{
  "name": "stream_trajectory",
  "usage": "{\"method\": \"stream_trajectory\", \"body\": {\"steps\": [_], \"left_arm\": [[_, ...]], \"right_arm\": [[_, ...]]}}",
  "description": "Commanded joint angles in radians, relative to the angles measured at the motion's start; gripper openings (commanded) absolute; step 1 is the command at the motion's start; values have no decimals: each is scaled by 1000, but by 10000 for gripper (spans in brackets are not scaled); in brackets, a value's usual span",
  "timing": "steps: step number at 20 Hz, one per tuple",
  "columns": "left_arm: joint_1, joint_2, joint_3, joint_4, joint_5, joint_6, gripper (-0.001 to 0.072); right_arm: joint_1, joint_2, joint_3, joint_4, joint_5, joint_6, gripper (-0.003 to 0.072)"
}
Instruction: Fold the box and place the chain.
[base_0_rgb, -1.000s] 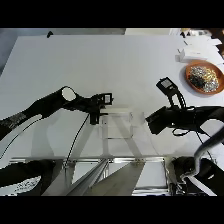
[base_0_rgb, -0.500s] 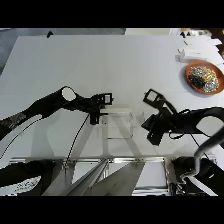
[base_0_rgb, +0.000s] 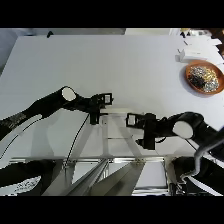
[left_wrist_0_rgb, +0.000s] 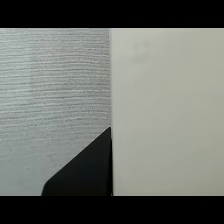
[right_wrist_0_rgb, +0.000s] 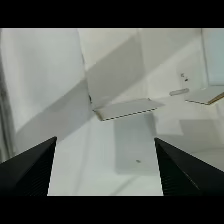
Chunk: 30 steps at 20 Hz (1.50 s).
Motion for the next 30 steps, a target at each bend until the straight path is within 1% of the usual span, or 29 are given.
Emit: {"method": "stream_trajectory", "body": {"steps": [1,3,4,7,9,11,14,18,20,25,28,30], "left_arm": [[-1,-1,0,0,0,0,9],[0,-1,0,0,0,0,9],[-1,-1,0,0,0,0,9],[-1,-1,0,0,0,0,9],[-1,-1,0,0,0,0,9],[-1,-1,0,0,0,0,9],[-1,-1,0,0,0,0,9],[-1,-1,0,0,0,0,9],[-1,-1,0,0,0,0,9],[-1,-1,0,0,0,0,9],[-1,-1,0,0,0,0,9],[-1,-1,0,0,0,0,9]], "right_arm": [[106,28,-116,-117,-325,-56,697],[164,27,-187,-136,-471,-63,698],[193,27,-211,-136,-516,-62,698],[264,26,-247,-136,-556,-59,698],[261,-2,-250,-162,-586,-59,697],[253,-56,-250,-190,-621,-58,697],[260,-113,-250,-199,-629,-58,696],[223,-112,-249,-234,-674,-59,694],[194,-91,-249,-248,-676,-59,693],[186,26,-249,-246,-659,-58,690],[185,29,-248,-202,-657,-59,690],[148,29,-230,-171,-618,-59,690]]}}
